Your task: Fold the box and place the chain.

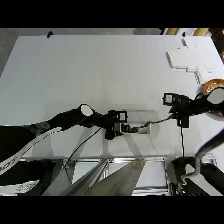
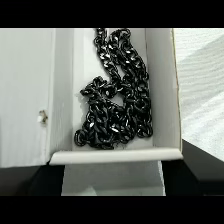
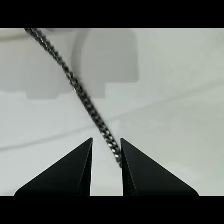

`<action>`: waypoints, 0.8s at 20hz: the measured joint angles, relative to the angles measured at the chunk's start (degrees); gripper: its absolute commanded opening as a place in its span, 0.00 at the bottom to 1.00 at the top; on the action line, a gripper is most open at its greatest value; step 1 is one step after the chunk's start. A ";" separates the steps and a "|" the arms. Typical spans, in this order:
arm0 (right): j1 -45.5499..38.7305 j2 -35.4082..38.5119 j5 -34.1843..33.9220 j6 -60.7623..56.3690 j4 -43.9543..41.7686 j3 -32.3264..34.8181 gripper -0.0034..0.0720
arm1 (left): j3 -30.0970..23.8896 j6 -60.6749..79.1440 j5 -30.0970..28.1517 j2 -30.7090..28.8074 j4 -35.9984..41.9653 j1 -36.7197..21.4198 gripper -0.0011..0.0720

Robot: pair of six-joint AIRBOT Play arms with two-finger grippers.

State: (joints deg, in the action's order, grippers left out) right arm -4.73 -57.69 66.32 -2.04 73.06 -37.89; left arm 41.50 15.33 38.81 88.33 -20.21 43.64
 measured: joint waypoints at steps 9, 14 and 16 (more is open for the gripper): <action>-0.63 -10.51 -3.98 6.03 2.25 0.26 0.26 | 0.00 0.00 0.00 0.00 0.00 0.00 0.41; -0.63 -12.85 -5.01 9.09 -0.31 0.33 0.17 | 0.00 0.00 0.00 0.00 0.00 0.00 0.41; -0.66 -13.68 -4.76 9.53 -0.76 0.33 0.15 | 0.00 0.00 0.02 0.00 0.00 0.00 0.41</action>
